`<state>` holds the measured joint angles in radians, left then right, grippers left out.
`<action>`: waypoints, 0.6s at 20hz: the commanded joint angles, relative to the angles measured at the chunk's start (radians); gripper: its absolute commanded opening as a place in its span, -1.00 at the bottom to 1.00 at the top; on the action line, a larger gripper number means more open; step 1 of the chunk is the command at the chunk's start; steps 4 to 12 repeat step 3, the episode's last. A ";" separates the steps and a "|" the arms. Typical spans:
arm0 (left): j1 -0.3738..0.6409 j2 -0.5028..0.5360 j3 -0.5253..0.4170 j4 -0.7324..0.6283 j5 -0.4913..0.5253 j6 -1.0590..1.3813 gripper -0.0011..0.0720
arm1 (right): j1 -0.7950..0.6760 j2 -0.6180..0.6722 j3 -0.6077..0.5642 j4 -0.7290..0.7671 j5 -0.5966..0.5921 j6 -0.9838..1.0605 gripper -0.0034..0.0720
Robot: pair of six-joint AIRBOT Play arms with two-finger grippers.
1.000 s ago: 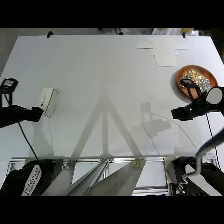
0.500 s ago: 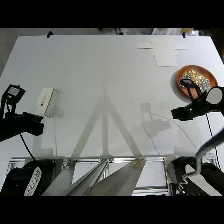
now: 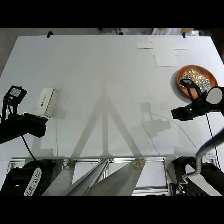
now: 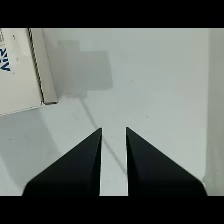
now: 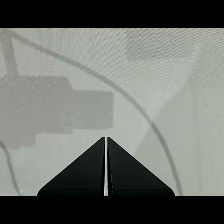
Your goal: Fold the box and place the chain.
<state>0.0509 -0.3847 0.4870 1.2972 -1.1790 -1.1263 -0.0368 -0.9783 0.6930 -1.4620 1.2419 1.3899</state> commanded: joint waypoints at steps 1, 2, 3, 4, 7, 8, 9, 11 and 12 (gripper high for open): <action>-0.001 0.000 0.000 0.003 0.006 -0.004 -0.50 | -0.001 0.001 0.000 0.000 0.000 0.000 -0.87; -0.001 0.000 0.000 0.003 0.009 -0.004 -0.49 | -0.001 0.001 0.000 0.000 0.000 0.000 -0.87; -0.001 -0.001 0.000 0.003 0.014 -0.004 -0.32 | -0.001 0.001 0.000 0.000 0.000 0.000 -0.87; -0.001 -0.001 0.000 0.003 0.014 -0.004 -0.32 | -0.001 0.001 0.000 0.000 0.000 0.000 -0.87; -0.001 -0.001 0.000 0.003 0.014 -0.004 -0.32 | -0.001 0.001 0.000 0.000 0.000 0.000 -0.87; -0.001 -0.001 0.000 0.003 0.014 -0.004 -0.32 | -0.001 0.001 0.000 0.000 0.000 0.000 -0.87; -0.001 -0.001 0.000 0.003 0.014 -0.004 -0.32 | -0.001 0.001 0.000 0.000 0.000 0.000 -0.87; -0.001 -0.001 0.000 0.003 0.014 -0.004 -0.32 | -0.001 0.001 0.000 0.000 0.000 0.000 -0.87; -0.001 -0.001 0.000 0.003 0.014 -0.004 -0.32 | -0.001 0.001 0.000 0.000 0.000 0.000 -0.87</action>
